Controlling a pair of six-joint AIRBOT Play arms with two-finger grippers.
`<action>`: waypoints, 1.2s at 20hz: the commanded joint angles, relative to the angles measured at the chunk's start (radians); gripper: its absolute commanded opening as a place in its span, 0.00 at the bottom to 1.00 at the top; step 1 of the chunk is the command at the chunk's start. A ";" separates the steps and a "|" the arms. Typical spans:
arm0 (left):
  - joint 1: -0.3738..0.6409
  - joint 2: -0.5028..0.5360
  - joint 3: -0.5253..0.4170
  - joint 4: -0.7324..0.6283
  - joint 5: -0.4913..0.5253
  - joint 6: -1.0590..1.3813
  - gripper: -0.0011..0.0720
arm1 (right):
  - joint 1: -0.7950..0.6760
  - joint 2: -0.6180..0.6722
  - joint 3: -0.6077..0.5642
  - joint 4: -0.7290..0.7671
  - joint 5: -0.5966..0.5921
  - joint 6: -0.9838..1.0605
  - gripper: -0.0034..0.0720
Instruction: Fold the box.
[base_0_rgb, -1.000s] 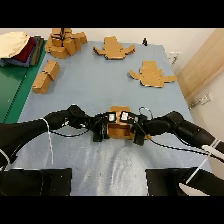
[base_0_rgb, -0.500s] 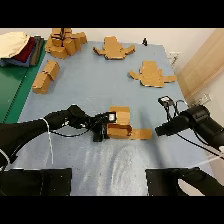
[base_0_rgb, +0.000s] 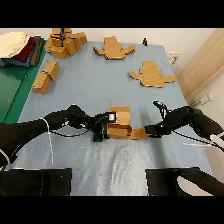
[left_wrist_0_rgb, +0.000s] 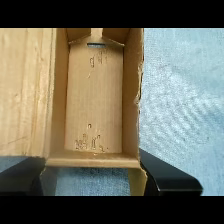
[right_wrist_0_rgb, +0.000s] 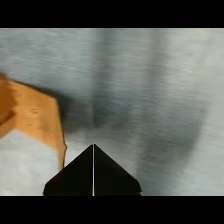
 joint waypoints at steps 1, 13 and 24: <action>0.000 0.000 0.000 0.000 0.000 0.000 0.73 | -0.006 -0.007 -0.001 0.169 -0.002 -0.117 0.05; 0.000 0.000 0.000 0.000 0.000 0.000 0.73 | 0.034 -0.007 0.091 0.244 -0.005 -0.157 0.45; 0.000 0.000 0.000 0.000 0.000 0.000 0.73 | 0.180 -0.041 0.113 0.183 0.075 -0.035 0.74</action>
